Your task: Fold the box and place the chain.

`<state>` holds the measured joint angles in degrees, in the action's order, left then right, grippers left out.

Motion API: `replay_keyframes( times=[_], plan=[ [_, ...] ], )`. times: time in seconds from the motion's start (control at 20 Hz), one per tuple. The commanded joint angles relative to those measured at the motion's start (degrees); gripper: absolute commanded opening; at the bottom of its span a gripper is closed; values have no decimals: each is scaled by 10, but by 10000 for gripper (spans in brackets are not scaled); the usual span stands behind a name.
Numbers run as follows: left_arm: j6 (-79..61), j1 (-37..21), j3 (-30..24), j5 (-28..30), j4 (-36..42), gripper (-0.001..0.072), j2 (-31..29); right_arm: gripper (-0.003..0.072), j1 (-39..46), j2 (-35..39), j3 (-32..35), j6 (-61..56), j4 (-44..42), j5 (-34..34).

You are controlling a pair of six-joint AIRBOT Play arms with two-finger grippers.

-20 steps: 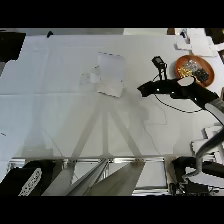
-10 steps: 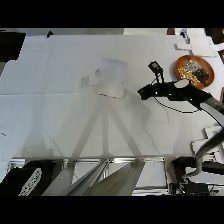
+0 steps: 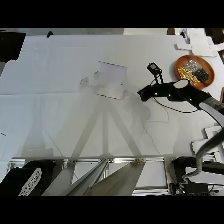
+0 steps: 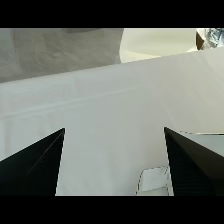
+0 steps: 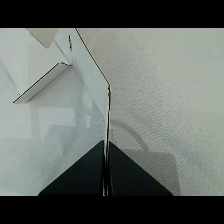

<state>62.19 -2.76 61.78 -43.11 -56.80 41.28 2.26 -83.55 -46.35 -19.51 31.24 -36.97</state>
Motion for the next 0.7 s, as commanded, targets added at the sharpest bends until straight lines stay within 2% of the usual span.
replay_keyframes(
  times=[0.0,0.65],
  plan=[
    [0,0,0,0,0,701,0,14,0,1,0,1,0,0],
    [0,0,0,9,0,701,0,14,0,1,0,1,0,0]
  ],
)
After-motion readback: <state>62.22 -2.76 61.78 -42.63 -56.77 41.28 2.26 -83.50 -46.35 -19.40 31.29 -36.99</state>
